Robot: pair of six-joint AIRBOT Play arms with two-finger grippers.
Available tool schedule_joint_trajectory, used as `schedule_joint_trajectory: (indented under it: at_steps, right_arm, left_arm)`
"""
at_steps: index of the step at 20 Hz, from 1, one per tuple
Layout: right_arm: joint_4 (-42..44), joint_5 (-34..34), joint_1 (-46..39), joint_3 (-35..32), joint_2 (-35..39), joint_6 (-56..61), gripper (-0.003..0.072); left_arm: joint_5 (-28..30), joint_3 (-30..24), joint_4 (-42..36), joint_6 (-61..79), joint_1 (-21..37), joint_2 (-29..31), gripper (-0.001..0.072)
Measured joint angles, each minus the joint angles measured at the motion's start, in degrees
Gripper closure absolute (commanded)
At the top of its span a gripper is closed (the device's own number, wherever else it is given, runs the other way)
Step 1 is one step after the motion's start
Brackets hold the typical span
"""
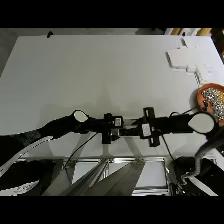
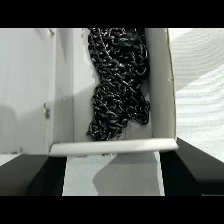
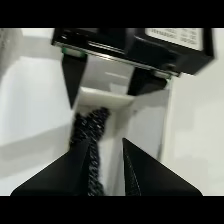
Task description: Fold the box and place the chain.
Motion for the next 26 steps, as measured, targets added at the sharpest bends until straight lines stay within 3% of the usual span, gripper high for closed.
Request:
schedule_joint_trajectory:
  at_steps: [4,9,17,24,26]
  right_arm:
    - [-8.87,4.55,-9.49,5.09,-0.46,0.04,0.0466]
    - [-17.11,5.18,-19.08,3.82,-2.56,0.31,0.0466]
    - [-23.12,1.03,-21.70,-4.31,-8.50,-0.17,0.0468]
    - [-24.20,-0.96,-21.84,-5.92,-12.74,-1.57,0.0470]
    - [-24.22,-1.16,-21.53,-6.03,-14.05,-2.47,0.0512]
  left_arm:
    - [-0.02,0.00,0.00,0.00,0.00,0.00,0.0363]
    - [-0.02,0.00,0.00,0.00,0.00,0.00,0.0363]
    - [-0.02,0.00,0.00,0.00,0.00,0.00,0.0363]
    - [0.00,0.00,0.00,0.00,0.00,0.00,0.0363]
    - [-0.02,0.00,0.00,0.00,0.00,0.00,0.0363]
